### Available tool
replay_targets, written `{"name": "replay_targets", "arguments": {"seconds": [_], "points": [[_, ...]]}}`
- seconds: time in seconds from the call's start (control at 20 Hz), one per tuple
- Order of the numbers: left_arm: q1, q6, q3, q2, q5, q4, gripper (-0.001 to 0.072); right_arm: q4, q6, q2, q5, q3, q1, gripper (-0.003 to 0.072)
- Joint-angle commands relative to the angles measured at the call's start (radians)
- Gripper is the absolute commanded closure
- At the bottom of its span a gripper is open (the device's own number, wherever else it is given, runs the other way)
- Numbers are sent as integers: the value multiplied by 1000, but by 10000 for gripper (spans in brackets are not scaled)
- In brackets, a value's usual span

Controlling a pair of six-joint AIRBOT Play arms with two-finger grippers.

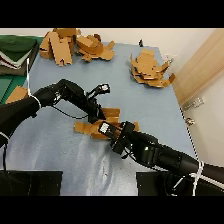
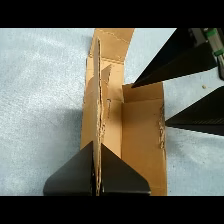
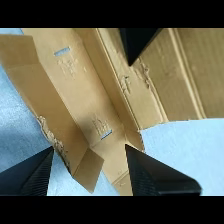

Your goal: Fold the box.

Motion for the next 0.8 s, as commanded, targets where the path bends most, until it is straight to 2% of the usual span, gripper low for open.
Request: {"name": "replay_targets", "arguments": {"seconds": [0.0,0.1,0.25,0.35,0.45,0.55,0.65,0.75], "points": [[0,0,1,0,1,0,695,-4,8,1,-1,1,-1,-34],[0,0,1,0,1,0,695,-51,4,1,-22,1,-6,-34],[0,0,1,0,0,0,695,-4,-52,2,-73,1,-82,-34],[0,0,1,0,1,0,695,129,-235,20,-126,0,-135,-34],[0,0,1,0,0,0,695,372,-512,48,-177,1,-181,-34],[0,0,1,0,0,0,695,577,-713,58,-144,1,-248,-34],[0,0,1,0,0,0,695,653,-802,58,-117,0,-304,-34],[0,0,1,0,0,0,695,660,-828,58,-119,1,-339,-34]]}}
